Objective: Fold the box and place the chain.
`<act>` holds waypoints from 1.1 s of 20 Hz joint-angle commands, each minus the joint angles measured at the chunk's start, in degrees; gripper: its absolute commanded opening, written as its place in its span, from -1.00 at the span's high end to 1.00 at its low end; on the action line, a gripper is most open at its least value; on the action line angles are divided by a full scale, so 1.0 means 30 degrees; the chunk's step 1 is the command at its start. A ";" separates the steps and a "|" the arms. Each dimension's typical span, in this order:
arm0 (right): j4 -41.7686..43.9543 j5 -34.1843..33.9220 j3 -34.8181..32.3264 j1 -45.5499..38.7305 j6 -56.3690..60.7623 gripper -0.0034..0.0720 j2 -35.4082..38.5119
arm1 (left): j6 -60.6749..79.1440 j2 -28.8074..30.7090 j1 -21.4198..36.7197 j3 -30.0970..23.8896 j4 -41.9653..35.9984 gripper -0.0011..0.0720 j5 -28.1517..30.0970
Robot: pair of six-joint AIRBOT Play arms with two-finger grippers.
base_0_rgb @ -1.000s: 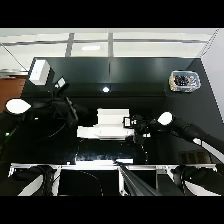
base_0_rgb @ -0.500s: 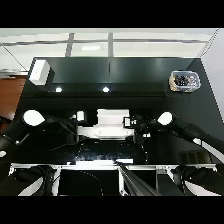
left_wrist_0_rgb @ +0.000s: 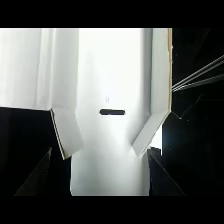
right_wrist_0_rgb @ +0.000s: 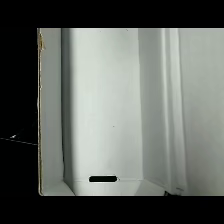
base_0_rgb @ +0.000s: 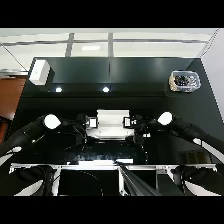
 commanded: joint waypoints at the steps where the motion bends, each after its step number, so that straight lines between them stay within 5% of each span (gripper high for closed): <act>1: 0.0000 0.0000 0.0007 0.0015 0.0007 0.46 0.0000 | 0.1005 -0.0248 -0.0138 -0.0007 -0.1129 -0.86 -0.0313; 2: 0.0000 0.0000 0.0000 0.0015 0.0007 0.46 0.0000 | 0.1494 -0.0248 -0.0182 -0.0007 -0.1122 -0.78 -0.0605; 4: 0.0000 0.0000 0.0000 0.0015 0.0007 0.46 0.0000 | 0.1486 -0.0248 -0.0204 -0.0007 -0.1129 -0.28 -0.0401; 7: 0.0000 0.0007 0.0000 0.0015 0.0007 0.46 0.0000 | 0.1479 -0.0248 -0.0204 -0.0007 -0.1734 0.06 0.0022; 13: 0.0000 0.0000 0.0000 0.0015 0.0007 0.46 0.0000 | 0.1647 -0.0561 -0.0262 -0.0007 -0.4736 0.07 0.0044; 15: 0.0000 0.0000 0.0000 0.0015 0.0007 0.46 0.0000 | 0.1617 -0.0903 -0.0277 -0.0007 -0.5814 0.43 -0.0284; 21: 0.0000 0.0000 0.0000 0.0015 0.0007 0.46 0.0000 | 0.1690 -0.1508 -0.0277 -0.0007 -0.7286 0.43 -0.1100; 22: 0.0000 0.0000 0.0000 0.0015 0.0007 0.46 0.0000 | 0.1690 -0.1508 -0.0277 -0.0007 -0.7213 0.59 -0.1107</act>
